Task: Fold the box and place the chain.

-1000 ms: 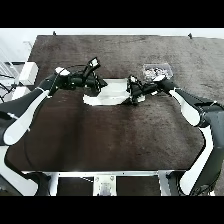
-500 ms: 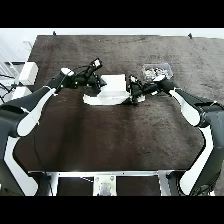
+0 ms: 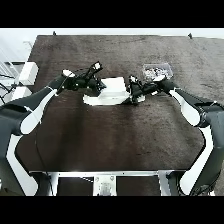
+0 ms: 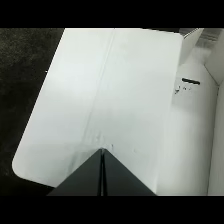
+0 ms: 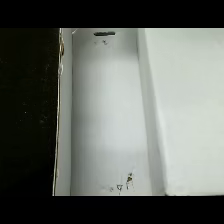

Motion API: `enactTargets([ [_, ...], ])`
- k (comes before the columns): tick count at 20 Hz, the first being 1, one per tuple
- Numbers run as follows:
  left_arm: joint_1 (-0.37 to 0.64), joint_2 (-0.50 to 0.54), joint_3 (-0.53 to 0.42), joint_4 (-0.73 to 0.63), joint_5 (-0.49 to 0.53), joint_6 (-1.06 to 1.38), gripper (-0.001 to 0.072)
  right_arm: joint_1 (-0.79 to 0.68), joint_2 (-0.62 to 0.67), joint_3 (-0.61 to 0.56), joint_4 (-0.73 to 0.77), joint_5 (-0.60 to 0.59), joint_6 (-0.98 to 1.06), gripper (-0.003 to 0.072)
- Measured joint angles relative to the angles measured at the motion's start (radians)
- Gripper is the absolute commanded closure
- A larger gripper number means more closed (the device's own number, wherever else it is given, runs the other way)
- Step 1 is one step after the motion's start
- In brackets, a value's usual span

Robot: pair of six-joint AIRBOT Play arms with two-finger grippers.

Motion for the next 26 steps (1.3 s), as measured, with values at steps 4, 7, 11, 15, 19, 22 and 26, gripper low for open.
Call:
enactTargets([
  [4,0.0,0.0,0.002,0.008,-0.003,0.0,0.0691,0.0,0.0,0.0,0.0,0.0,0.0,0.0193],
  [7,0.004,0.013,0.031,0.035,-0.023,0.002,0.0691,0.0,0.0,0.0,0.0,0.0,-0.001,0.0193],
  [11,0.044,0.051,0.101,0.074,-0.158,-0.015,0.0687,0.0,0.0,0.0,0.0,-0.001,-0.001,0.0193],
  [15,0.089,0.078,0.142,0.117,-0.332,-0.032,0.004,0.0,0.0,0.0,0.0,-0.001,-0.001,0.0193],
  [19,0.086,0.085,0.148,0.271,-0.412,-0.076,0.004,0.0,0.0,0.0,0.0,-0.001,-0.001,0.0193],
  [22,0.064,0.086,0.124,0.36,-0.418,-0.098,0.004,0.0,0.0,0.0,0.0,-0.001,-0.001,0.0192],
  [26,0.04,0.084,0.081,0.407,-0.37,-0.109,0.004,0.0,0.0,0.0,0.0,-0.001,0.0,0.0193],
])
